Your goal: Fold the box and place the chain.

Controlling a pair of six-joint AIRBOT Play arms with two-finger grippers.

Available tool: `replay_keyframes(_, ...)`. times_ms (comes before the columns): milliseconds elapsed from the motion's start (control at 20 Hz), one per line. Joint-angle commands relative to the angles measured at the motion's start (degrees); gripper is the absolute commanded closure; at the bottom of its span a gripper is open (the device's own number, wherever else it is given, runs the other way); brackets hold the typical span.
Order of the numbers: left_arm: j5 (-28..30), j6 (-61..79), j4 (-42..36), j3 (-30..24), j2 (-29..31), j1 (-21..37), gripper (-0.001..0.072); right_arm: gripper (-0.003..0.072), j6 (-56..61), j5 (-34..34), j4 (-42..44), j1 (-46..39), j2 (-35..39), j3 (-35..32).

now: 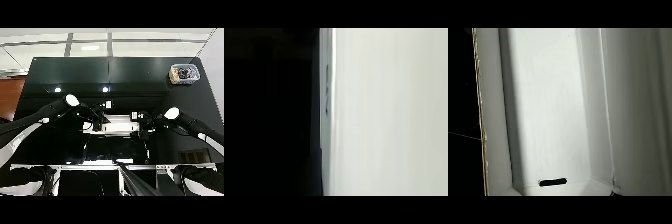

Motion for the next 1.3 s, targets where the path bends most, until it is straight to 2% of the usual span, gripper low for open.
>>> replay_keyframes(0, -0.04, 0.00, -0.13, 0.00, -0.04, 0.02, 0.0684, 0.0203, -0.31, 0.79, -0.17, 0.04, 0.00, 0.07)
replay_keyframes(150, -0.24, -0.02, -0.31, 0.02, 0.04, 0.04, 0.0668, 0.0203, -0.31, 0.79, -0.17, 0.04, 0.00, 0.07)
replay_keyframes(300, 0.35, -3.58, 1.01, 0.20, 1.18, 0.11, 0.0361, 0.0204, -0.31, 0.79, -0.17, 0.04, 0.00, 0.07)
replay_keyframes(350, 0.39, -6.25, 1.66, 0.33, 1.64, 0.31, 0.0149, 0.0203, -0.31, 0.81, -0.17, 0.04, 0.00, 0.07)
replay_keyframes(400, -0.20, -9.62, 3.50, 0.87, 2.21, 0.57, -0.0001, 0.0203, -0.31, 0.81, -0.17, 0.04, 0.00, 0.07)
replay_keyframes(550, -1.46, -18.05, 12.33, 2.32, 6.25, 1.38, 0.0001, 0.0209, -0.31, 0.81, -0.17, 0.04, 0.00, 0.07)
replay_keyframes(650, -4.07, -24.68, 21.09, 2.34, 11.13, 2.58, 0.0011, 0.0209, -0.31, 0.83, -0.17, 0.04, 0.00, 0.07)
replay_keyframes(700, -6.54, -28.87, 25.86, 2.36, 13.64, 3.85, 0.0053, 0.0209, -0.33, 0.98, -0.24, 0.04, 0.00, 0.07)
replay_keyframes(800, -12.46, -35.47, 29.88, 2.36, 18.01, 8.11, 0.0259, 0.0209, -0.31, 0.98, -0.22, 0.04, 0.00, 0.07)
replay_keyframes(900, -19.58, -40.98, 26.10, 2.36, 20.35, 12.35, 0.0677, 0.0209, -0.31, 0.98, -0.24, 0.04, 0.00, 0.07)
replay_keyframes(1000, -27.32, -41.77, 15.74, 1.20, 20.28, 14.40, 0.0684, 0.0210, -0.31, 0.98, -0.22, 0.04, 0.00, 0.07)
replay_keyframes(1050, -28.41, -41.77, 9.05, -0.66, 20.28, 14.12, 0.0685, 0.0210, -0.31, 0.98, -0.24, 0.04, 0.00, 0.07)
replay_keyframes(1150, -25.35, -41.66, -4.04, -3.54, 20.28, 12.37, 0.0686, 0.0211, -0.33, 0.98, -0.24, 0.04, 0.00, 0.07)
replay_keyframes(1200, -21.88, -40.89, -9.11, -4.33, 20.28, 11.17, 0.0686, 0.0211, -0.31, 0.98, -0.24, 0.04, 0.00, 0.07)
replay_keyframes(1250, -17.03, -40.37, -10.67, -4.90, 20.28, 9.31, 0.0686, 0.0211, -0.31, 0.98, -0.24, 0.04, 0.00, 0.07)
